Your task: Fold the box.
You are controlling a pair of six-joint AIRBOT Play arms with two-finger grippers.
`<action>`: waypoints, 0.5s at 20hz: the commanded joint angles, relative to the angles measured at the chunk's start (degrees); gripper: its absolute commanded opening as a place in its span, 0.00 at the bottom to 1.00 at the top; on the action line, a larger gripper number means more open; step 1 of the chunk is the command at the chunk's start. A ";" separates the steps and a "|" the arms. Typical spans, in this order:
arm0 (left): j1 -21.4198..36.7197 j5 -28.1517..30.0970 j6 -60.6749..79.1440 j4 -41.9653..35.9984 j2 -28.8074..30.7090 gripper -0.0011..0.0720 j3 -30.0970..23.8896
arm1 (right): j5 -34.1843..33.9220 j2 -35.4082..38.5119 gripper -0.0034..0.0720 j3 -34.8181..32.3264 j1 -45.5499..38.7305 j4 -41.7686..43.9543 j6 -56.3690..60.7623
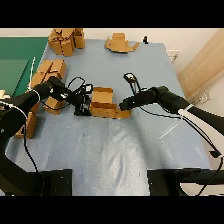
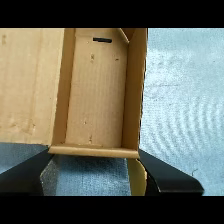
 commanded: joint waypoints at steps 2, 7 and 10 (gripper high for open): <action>-0.04 0.04 -0.02 0.00 0.04 0.73 0.02 | 0.92 -2.16 0.05 0.04 -1.79 12.92 -9.70; -0.04 0.04 -0.02 0.00 0.04 0.73 0.02 | -1.44 -3.43 0.05 0.04 -1.62 21.64 -19.41; -0.04 0.04 -0.02 0.00 0.04 0.73 0.02 | -4.17 -3.43 0.05 0.04 -1.55 26.14 -23.85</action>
